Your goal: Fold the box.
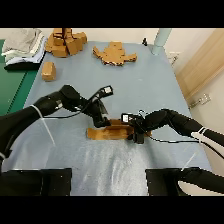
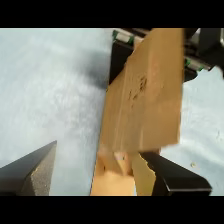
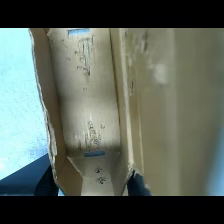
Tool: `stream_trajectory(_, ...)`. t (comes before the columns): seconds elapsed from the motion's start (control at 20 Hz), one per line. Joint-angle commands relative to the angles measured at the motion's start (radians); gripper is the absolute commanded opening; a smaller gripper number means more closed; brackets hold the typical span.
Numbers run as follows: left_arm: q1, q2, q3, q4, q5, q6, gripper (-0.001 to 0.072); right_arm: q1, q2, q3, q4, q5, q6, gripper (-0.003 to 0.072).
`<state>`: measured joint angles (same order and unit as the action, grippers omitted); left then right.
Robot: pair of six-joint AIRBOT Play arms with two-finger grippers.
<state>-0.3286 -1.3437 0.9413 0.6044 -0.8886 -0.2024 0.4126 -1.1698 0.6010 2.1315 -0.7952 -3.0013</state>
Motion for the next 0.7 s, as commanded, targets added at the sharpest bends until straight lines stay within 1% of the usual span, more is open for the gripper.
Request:
stream_trajectory(0.0,0.085,0.092,0.001,0.188,-0.117,-0.295,0.0679,0.0,-0.001,0.0,-0.004,0.0,0.0,0.0509)
stream_trajectory(0.1,0.117,0.119,0.001,0.203,-0.22,-0.448,0.0675,0.0,-0.001,0.0,-0.004,0.0,0.0,0.0509)
stream_trajectory(0.15,0.117,0.121,0.0,0.203,-0.279,-0.527,0.0483,0.0,-0.001,0.0,-0.004,0.0,0.0,0.0509)
stream_trajectory(0.2,0.11,0.121,-0.001,0.202,-0.344,-0.589,0.0097,0.0,-0.001,0.0,-0.004,0.0,0.0,0.0509)
stream_trajectory(0.25,0.093,0.121,-0.005,0.196,-0.387,-0.616,0.0014,0.0,-0.001,0.0,-0.004,0.0,0.0,0.0509)
stream_trajectory(0.35,0.041,0.121,-0.024,0.141,-0.41,-0.743,0.0014,0.0,-0.001,0.0,-0.004,0.0,0.0,0.0509)
stream_trajectory(0.4,0.006,0.121,-0.037,0.084,-0.393,-0.781,0.0014,0.0,-0.001,0.0,-0.004,0.0,0.0,0.0509)
stream_trajectory(0.45,-0.029,0.121,-0.047,0.027,-0.344,-0.803,0.0014,0.0,-0.001,0.0,-0.004,0.0,0.0,0.0509)
stream_trajectory(0.5,-0.063,0.121,-0.051,-0.026,-0.271,-0.817,0.0014,0.0,-0.001,0.0,-0.004,0.0,0.0,0.0509)
stream_trajectory(0.55,-0.093,0.121,-0.051,-0.075,-0.176,-0.821,0.0014,0.0,-0.001,0.0,-0.004,0.0,0.0,0.0509)
stream_trajectory(0.65,-0.122,0.111,-0.048,-0.144,0.006,-0.821,0.0014,0.0,-0.001,0.0,-0.004,0.0,0.0,0.0509)
